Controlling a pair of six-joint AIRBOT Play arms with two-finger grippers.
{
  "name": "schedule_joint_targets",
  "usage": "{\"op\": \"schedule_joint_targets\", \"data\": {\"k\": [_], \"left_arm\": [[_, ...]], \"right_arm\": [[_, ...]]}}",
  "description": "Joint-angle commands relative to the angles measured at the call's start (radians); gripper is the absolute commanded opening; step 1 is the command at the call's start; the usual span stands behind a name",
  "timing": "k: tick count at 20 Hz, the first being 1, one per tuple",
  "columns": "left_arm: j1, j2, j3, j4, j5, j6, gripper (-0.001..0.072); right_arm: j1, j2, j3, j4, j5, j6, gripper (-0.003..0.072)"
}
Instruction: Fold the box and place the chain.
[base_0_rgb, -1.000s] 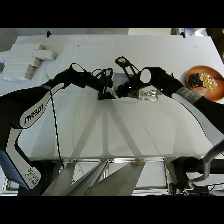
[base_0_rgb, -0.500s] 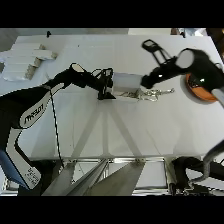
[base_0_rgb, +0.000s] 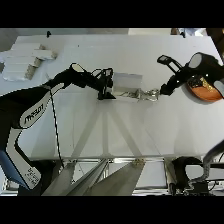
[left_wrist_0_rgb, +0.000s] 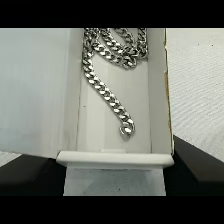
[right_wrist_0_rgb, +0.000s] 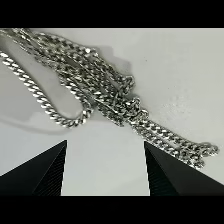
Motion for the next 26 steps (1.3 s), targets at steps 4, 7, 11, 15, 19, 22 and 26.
{"op": "schedule_joint_targets", "data": {"k": [4, 7, 11, 15, 19, 22, 26], "left_arm": [[0.000, 0.001, 0.000, 0.000, 0.000, 0.000, 0.0396], [0.000, 0.001, 0.000, 0.000, 0.000, 0.000, 0.0396], [0.000, 0.001, 0.000, 0.000, 0.000, 0.000, 0.0396], [0.000, 0.001, 0.000, 0.000, 0.000, 0.000, 0.0396], [0.000, 0.001, 0.000, 0.000, 0.000, 0.000, 0.0396], [0.000, 0.001, 0.000, 0.000, 0.000, 0.000, 0.0396], [0.000, 0.001, 0.000, 0.000, 0.000, 0.000, 0.0396]], "right_arm": [[0.013, -0.091, 0.000, -0.016, -0.066, -0.027, 0.0509], [0.039, -0.092, 0.000, -0.030, -0.111, -0.021, 0.0450], [0.064, -0.095, 0.000, -0.083, -0.110, 0.022, 0.0251], [0.095, -0.084, 0.000, -0.128, -0.071, 0.102, 0.0032], [0.151, -0.008, 0.000, -0.111, -0.049, 0.112, 0.0012], [0.210, 0.074, 0.002, -0.048, -0.065, 0.112, 0.0011], [0.295, 0.127, 0.007, 0.083, -0.073, 0.111, 0.0011]]}}
